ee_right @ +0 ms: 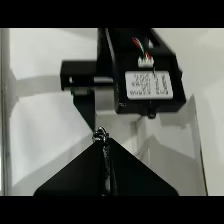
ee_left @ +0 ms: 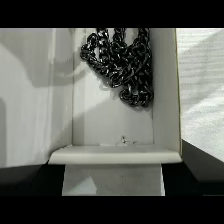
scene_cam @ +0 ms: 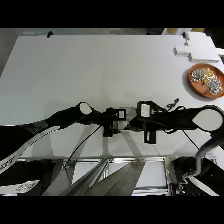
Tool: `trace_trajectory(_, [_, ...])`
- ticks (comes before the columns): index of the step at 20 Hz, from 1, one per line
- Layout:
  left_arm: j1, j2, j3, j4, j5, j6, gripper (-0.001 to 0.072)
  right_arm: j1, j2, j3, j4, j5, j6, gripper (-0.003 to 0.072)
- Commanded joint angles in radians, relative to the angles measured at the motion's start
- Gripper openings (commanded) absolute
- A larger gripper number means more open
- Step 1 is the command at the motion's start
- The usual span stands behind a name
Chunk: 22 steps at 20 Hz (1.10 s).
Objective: Fold the box and place the chain.
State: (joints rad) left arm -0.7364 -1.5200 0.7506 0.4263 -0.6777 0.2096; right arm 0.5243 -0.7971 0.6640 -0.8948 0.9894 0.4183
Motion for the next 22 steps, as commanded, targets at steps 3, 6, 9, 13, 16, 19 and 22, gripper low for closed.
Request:
trace_trajectory(3, [0.0,0.0,0.0,0.0,0.0,0.0,0.021,0.01,-0.089,0.001,-0.13,-0.015,0.105,0.0238])
trace_trajectory(6, [0.0,0.0,0.0,0.0,0.0,0.0,0.021,-0.033,-0.037,0.002,-0.166,-0.001,0.156,0.0236])
trace_trajectory(9, [0.0,0.0,0.0,0.0,0.0,0.0,0.021,-0.166,0.029,0.001,-0.254,0.082,0.245,0.0215])
trace_trajectory(13, [0.0,0.0,0.0,0.0,0.0,0.0,0.021,-0.328,0.032,-0.042,-0.347,0.206,0.254,0.0095])
trace_trajectory(16, [-0.001,0.0,0.0,0.0,0.0,0.0,0.021,-0.358,0.032,-0.136,-0.348,0.17,0.254,0.0109])
trace_trajectory(19, [-0.001,0.0,0.0,0.0,0.0,0.0,0.021,-0.357,0.032,-0.224,-0.347,0.114,0.254,0.0183])
trace_trajectory(22, [0.0,0.0,0.0,0.0,0.0,0.0,0.021,-0.357,0.032,-0.274,-0.347,0.056,0.254,0.0183])
